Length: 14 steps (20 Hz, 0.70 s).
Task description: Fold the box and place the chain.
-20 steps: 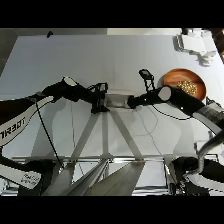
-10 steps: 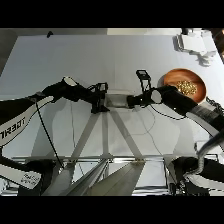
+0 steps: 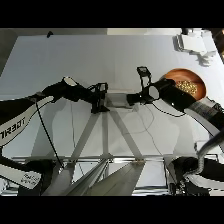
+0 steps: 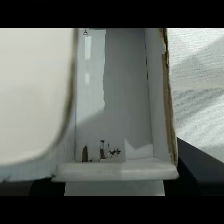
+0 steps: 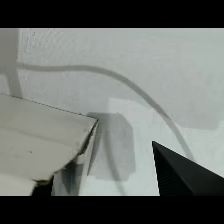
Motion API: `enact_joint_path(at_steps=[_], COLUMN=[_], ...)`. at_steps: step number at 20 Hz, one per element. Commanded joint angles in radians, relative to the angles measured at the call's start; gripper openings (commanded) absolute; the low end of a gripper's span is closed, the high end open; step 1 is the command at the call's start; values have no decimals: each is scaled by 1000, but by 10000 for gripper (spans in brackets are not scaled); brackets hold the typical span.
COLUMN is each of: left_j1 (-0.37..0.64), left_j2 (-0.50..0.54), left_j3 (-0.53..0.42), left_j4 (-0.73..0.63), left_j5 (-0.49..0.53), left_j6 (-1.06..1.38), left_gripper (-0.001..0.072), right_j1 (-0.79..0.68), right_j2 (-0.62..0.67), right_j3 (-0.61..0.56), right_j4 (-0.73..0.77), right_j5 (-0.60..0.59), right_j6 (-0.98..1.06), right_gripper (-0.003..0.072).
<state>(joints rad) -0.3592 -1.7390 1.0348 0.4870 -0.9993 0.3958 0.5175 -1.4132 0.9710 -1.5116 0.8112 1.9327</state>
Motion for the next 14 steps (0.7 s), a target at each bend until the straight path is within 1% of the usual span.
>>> enact_joint_path(at_steps=[1,3,4,6,7,8,12,14], left_j1=[0,0,0,0,0,0,0,0], left_j2=[0,0,0,0,0,0,0,0], left_j3=[0,0,0,0,0,0,0,0], left_j4=[0,0,0,0,0,0,0,0], left_j5=[0,0,0,0,0,0,0,0], left_j6=[0,0,0,0,0,0,0,0], left_gripper=[424,424,424,424,424,424,424,424], right_j1=[14,26,34,51,57,63,69,69], right_j2=[-44,-86,-99,-118,-129,-137,-139,-139], right_j3=[58,107,120,124,124,124,124,124], right_j4=[-38,-72,-81,-82,-83,-85,-86,-86], right_j5=[106,175,177,172,175,176,142,114], right_j6=[67,108,123,177,196,217,344,376], right_gripper=[586,570,517,501,431,399,387,272])
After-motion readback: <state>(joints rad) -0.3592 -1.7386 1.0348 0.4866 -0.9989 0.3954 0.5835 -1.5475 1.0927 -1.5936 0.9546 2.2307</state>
